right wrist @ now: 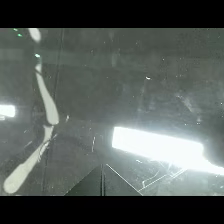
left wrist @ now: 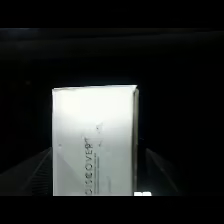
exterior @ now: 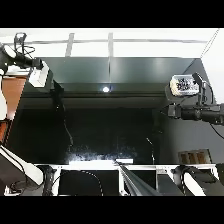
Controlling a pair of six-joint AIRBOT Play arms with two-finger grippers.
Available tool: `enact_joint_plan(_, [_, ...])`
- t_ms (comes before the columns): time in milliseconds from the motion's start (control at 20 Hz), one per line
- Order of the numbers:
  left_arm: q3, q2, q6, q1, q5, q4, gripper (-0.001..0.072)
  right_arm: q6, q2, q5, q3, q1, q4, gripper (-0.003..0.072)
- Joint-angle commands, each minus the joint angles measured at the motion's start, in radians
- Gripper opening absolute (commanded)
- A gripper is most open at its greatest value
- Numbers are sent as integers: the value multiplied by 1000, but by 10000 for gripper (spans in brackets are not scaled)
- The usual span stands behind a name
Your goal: Fold the box and place the chain.
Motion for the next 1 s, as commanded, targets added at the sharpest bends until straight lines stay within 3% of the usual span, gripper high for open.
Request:
enact_joint_plan(0, [120,15,-167,-7,-303,25,279,-1,1,-62,0,30,-5,12])
enact_joint_plan(50, [101,40,-159,-7,-363,9,34,-1,1,-78,0,41,-5,13])
enact_joint_plan(150, [-9,130,-113,-8,-375,-108,24,-3,1,-91,0,54,-9,12])
enact_joint_plan(250, [-177,269,-47,-18,-312,-245,23,-18,1,-92,0,55,-13,12])
enact_joint_plan(500, [-853,790,98,-97,65,-422,24,-99,1,-125,0,62,-16,12])
enact_joint_plan(600, [-1099,961,142,-151,143,-427,24,-156,1,-187,0,83,-26,12])
enact_joint_plan(700, [-1286,1099,141,-190,220,-428,24,-170,0,-316,0,114,-80,11])
enact_joint_plan(800, [-1397,1206,140,-200,259,-428,24,-169,-11,-457,0,144,-138,12])
enact_joint_plan(950, [-1456,1302,138,-200,256,-422,24,-171,-74,-527,0,159,-136,12])
